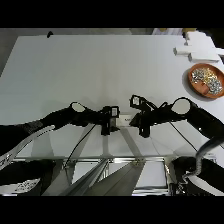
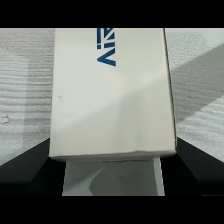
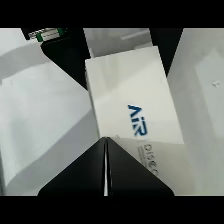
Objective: Fold the box and place the chain.
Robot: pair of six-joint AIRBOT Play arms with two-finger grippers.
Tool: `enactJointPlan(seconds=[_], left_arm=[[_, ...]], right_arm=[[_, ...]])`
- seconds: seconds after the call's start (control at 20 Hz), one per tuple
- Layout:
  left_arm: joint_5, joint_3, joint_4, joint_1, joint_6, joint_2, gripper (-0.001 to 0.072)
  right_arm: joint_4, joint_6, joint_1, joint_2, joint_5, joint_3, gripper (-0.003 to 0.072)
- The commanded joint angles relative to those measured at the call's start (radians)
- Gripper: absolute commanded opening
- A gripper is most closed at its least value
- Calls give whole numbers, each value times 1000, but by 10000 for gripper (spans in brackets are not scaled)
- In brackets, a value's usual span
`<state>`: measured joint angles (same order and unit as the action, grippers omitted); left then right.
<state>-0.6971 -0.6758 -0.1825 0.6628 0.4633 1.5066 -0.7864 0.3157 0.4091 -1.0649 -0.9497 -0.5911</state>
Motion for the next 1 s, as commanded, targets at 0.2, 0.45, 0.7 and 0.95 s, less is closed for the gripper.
enactJointPlan(seconds=[0.2, 0.45, 0.7, 0.95], left_arm=[[-3, 0, -1, 0, 0, -1, 32], [-3, 0, -1, 0, 0, 0, 32], [-3, 0, -1, 0, 0, 0, 32], [-3, 0, -1, 0, 0, 0, 32]], right_arm=[[-7, 2, 0, -34, -7, 14, 11], [-59, 18, 0, -34, 2, 15, 11], [-59, 18, 0, -34, 19, 35, 11], [-58, 17, 0, -34, 27, 35, 11]])
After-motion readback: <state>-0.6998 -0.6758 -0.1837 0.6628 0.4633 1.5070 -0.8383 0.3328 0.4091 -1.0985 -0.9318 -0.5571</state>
